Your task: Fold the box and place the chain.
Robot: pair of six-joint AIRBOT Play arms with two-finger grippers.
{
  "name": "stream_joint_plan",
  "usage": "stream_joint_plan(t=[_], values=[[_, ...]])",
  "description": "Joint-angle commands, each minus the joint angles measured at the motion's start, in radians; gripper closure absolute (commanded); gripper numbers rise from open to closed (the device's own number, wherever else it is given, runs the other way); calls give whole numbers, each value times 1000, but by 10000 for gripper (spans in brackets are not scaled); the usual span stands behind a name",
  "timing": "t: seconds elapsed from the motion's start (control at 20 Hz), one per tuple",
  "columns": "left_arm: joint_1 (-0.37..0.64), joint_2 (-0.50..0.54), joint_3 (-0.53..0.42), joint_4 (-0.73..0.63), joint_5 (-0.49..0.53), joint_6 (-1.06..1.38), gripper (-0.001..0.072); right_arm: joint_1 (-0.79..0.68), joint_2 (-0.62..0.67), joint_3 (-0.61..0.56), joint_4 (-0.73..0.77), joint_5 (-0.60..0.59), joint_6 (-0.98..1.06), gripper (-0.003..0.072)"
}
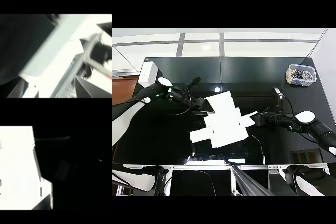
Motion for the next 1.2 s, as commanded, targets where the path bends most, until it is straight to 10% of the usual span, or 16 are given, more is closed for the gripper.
stream_joint_plan(t=[0.0, 0.25, 0.35, 0.55, 0.65, 0.8, 1.15], values=[[-19, -46, 9, -36, -135, 121, 15, 3, 1, 0, 0, -2, 0, 673], [-68, -101, 99, -2, -188, 176, 189, 3, 1, 0, 0, -2, 0, 673], [-71, -125, 134, 9, -232, 186, 401, 3, 1, 0, 0, -2, 0, 673], [-82, -154, 163, 38, -263, 178, 480, 3, 1, 0, 0, -2, 0, 673], [-91, -154, 168, 84, -247, 179, 684, 3, 1, 0, -1, -2, 0, 670], [-92, -152, 190, 109, -257, 156, 686, -14, 2, 11, -36, 0, -2, 42], [-113, 122, 60, 143, -29, 271, 688, -79, 2, 373, -589, 350, -5, 42]])
